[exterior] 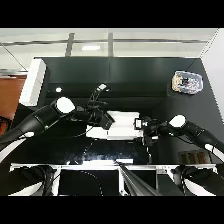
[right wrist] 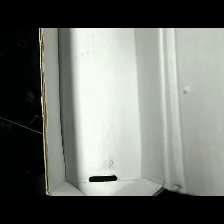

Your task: Fold the box and place the chain.

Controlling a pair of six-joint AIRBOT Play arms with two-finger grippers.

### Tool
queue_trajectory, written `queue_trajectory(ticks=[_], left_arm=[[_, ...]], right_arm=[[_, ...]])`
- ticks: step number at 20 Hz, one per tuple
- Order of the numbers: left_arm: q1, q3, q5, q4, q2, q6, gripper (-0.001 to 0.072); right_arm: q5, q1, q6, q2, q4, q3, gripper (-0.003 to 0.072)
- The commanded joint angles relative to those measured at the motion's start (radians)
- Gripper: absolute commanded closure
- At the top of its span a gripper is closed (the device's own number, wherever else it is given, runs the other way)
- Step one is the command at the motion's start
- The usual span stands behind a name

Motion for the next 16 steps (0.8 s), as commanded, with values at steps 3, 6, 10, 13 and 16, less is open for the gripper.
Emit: queue_trajectory(ticks=[3, 6, 10, 13, 16], left_arm=[[0.001, -0.024, 0.282, -0.083, -0.073, 0.097, 0.0681], [-0.010, -0.018, 0.165, 0.010, -0.118, 0.068, 0.0682], [-0.069, -0.018, 0.135, 0.097, -0.134, 0.043, 0.0682], [-0.086, -0.012, 0.132, 0.156, -0.134, 0.044, 0.0682], [-0.064, 0.032, 0.128, 0.222, -0.124, 0.037, 0.0682]], right_arm=[[-0.001, 0.000, 0.000, -0.001, 0.000, 0.000, 0.0481], [-0.002, 0.000, 0.000, -0.001, 0.000, 0.000, 0.0481], [-0.002, 0.000, 0.000, -0.001, 0.000, 0.000, 0.0481], [-0.002, 0.000, 0.000, -0.001, 0.000, 0.000, 0.0481], [-0.003, 0.000, 0.000, -0.001, 0.000, 0.000, 0.0481]])
